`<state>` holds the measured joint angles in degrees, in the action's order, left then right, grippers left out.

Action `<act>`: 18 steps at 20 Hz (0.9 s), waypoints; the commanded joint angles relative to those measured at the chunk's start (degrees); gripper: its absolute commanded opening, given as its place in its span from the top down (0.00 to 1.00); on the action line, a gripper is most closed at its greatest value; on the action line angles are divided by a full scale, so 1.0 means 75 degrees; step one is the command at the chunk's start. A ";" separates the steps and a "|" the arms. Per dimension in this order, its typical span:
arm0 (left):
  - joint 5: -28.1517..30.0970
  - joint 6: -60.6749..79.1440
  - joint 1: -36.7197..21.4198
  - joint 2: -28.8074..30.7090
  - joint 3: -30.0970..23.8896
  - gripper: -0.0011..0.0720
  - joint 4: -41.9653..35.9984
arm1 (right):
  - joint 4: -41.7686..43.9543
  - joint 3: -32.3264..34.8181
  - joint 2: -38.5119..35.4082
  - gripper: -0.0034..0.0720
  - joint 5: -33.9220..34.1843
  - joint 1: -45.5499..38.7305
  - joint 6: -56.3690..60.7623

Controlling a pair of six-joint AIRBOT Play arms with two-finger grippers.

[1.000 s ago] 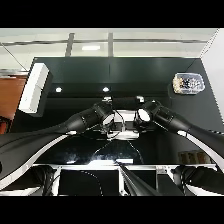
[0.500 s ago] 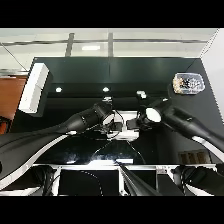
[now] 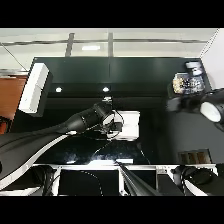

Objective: Fold the box and place the chain.

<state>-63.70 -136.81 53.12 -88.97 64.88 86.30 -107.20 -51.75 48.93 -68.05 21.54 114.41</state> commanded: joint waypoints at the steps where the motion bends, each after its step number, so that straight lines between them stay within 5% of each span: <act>1: 0.0003 0.0009 -0.0006 0.0000 0.0000 0.95 0.0003 | -0.1565 0.0300 0.0149 0.59 0.1716 -0.2090 -0.0035; 4: 0.0000 0.0009 -0.0006 0.0000 0.0000 0.95 0.0012 | -0.0831 -0.0490 0.1440 0.59 0.3241 -0.4030 -0.0023; 7: 0.0029 0.0009 -0.0006 0.0000 0.0000 0.95 0.0006 | 0.0612 -0.2320 0.3363 0.58 0.2853 -0.4899 -0.0146; 8: 0.0029 0.0009 -0.0006 0.0000 0.0000 0.95 0.0003 | 0.1035 -0.2952 0.4010 0.26 0.2588 -0.4983 -0.0341; 9: 0.0017 0.0009 -0.0006 0.0000 0.0000 0.94 0.0003 | 0.1649 -0.3654 0.4712 0.07 0.2148 -0.5024 -0.0985; 14: 0.0020 0.0009 -0.0006 0.0000 0.0000 0.95 0.0000 | 0.2433 -0.6391 0.7347 0.07 -0.0414 -0.5047 -0.1719; 18: 0.0003 0.0009 -0.0006 0.0000 0.0000 0.95 -0.0003 | 0.2500 -0.6825 0.7997 0.07 -0.0682 -0.5240 -0.1682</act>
<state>-63.64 -136.75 53.10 -88.97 64.88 86.30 -89.95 -98.91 104.03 -68.93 -16.69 102.61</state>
